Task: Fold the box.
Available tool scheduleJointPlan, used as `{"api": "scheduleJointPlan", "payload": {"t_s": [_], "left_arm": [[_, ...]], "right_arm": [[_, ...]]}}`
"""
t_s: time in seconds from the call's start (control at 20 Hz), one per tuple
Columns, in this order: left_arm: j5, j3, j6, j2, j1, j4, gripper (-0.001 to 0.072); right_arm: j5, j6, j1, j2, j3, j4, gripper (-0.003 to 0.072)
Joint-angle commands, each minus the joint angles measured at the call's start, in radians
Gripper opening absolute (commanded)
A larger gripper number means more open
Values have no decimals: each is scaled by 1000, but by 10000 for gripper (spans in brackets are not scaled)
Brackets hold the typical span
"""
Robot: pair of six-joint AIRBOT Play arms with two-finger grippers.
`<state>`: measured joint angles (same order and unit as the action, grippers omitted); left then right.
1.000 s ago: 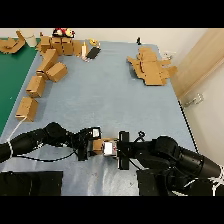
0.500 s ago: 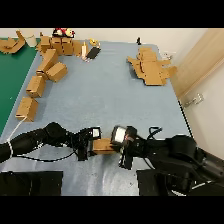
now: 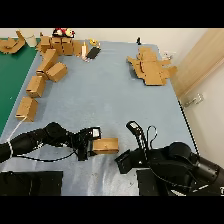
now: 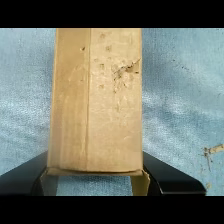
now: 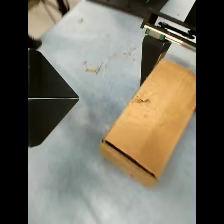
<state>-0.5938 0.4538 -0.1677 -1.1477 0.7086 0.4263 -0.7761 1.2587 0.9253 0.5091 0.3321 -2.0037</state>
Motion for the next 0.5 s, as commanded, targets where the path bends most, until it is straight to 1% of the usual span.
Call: {"api": "scheduleJointPlan", "payload": {"t_s": [0.0, 0.1, 0.2, 0.3, 0.45], "left_arm": [[0, 0, 0, 0, 0, 0, 594], [0, 0, 0, 0, 0, 0, 594], [0, 0, 0, 0, 0, 0, 594], [0, 0, 0, 0, 0, 0, 594], [0, 0, 0, 0, 0, 0, 594]], "right_arm": [[233, -23, 0, 34, -68, -241, -1], [369, -19, 0, 58, -68, -253, -1], [440, -21, -2, 79, -68, -253, -1], [466, -31, -6, 95, -68, -253, -1], [468, -31, -5, 115, -69, -253, -2]]}}
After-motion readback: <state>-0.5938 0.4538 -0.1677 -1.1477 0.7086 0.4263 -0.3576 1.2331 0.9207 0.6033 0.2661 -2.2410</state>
